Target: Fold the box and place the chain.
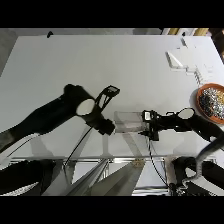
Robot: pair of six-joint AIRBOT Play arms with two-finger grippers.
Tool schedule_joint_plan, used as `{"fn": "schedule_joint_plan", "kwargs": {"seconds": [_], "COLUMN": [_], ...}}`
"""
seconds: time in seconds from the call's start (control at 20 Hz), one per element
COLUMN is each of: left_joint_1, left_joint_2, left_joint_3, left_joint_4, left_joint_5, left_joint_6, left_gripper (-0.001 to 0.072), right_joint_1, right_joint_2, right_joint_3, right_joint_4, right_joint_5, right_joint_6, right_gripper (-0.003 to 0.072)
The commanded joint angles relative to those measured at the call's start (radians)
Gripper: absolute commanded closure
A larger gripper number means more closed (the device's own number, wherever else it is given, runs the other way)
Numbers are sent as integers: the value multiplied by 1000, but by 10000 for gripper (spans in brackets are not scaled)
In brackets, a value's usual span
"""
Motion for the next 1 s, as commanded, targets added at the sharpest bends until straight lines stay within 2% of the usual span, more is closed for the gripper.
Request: {"fn": "schedule_joint_plan", "kwargs": {"seconds": [0.0,0.1,0.15,0.25,0.45,0.6,0.75,0.95], "left_joint_1": [107,182,219,268,251,202,164,160], "left_joint_2": [173,235,243,217,58,-69,-124,-128], "left_joint_3": [-196,-323,-373,-428,-435,-435,-435,-435], "left_joint_4": [-143,-220,-291,-418,-702,-862,-941,-937], "left_joint_5": [130,323,404,487,550,628,711,671], "left_joint_6": [572,912,1100,1444,1875,1973,1973,1973], "left_gripper": [187,32,10,11,10,9,7,8], "right_joint_1": [0,0,0,0,0,0,0,0], "right_joint_2": [1,1,1,1,1,1,1,1], "right_joint_3": [1,1,1,1,1,1,1,1], "right_joint_4": [0,0,0,0,0,0,0,0], "right_joint_5": [0,0,0,0,0,0,0,0], "right_joint_6": [0,0,0,0,0,0,0,0], "right_gripper": [290,290,290,290,290,290,290,290]}}
